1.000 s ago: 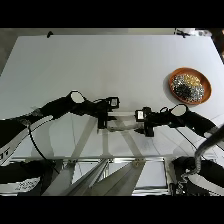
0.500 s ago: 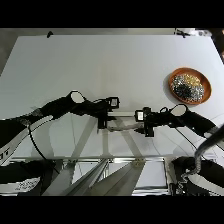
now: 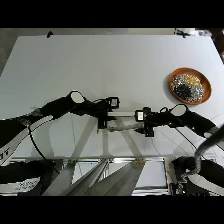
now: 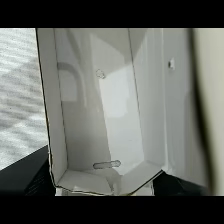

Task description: Fold the box and place the chain.

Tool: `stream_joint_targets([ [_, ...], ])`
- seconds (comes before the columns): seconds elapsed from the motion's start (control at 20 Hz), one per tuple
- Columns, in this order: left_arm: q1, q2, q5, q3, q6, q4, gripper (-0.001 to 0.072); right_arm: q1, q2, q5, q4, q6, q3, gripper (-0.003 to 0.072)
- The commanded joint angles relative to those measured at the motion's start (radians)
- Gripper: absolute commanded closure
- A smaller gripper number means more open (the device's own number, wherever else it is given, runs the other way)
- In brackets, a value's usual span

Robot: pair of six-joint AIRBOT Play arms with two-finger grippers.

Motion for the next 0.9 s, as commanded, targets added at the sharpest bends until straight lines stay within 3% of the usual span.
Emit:
stream_joint_targets([
  [0.0,-0.001,-0.001,0.000,0.001,0.000,0.000,0.0697,0.001,0.000,0.003,0.000,0.002,-0.001,0.0275],
  [0.5,-0.001,0.000,-0.018,0.001,0.003,-0.001,0.0690,0.001,0.000,0.003,0.000,0.002,-0.001,0.0275],
  [0.55,-0.001,0.002,-0.024,0.001,0.003,0.000,0.0629,0.001,0.000,0.003,0.000,0.002,-0.001,0.0275],
  [0.6,0.002,0.007,-0.035,0.001,0.000,0.000,0.0492,0.001,0.000,0.003,0.000,0.002,-0.001,0.0275],
  [0.65,0.006,0.016,-0.043,0.001,-0.008,0.000,0.0403,0.001,0.000,0.003,0.000,0.002,-0.001,0.0275],
  [0.85,0.035,0.085,-0.064,0.001,-0.080,0.034,0.0344,0.001,0.000,0.003,0.000,0.002,-0.001,0.0275],
])
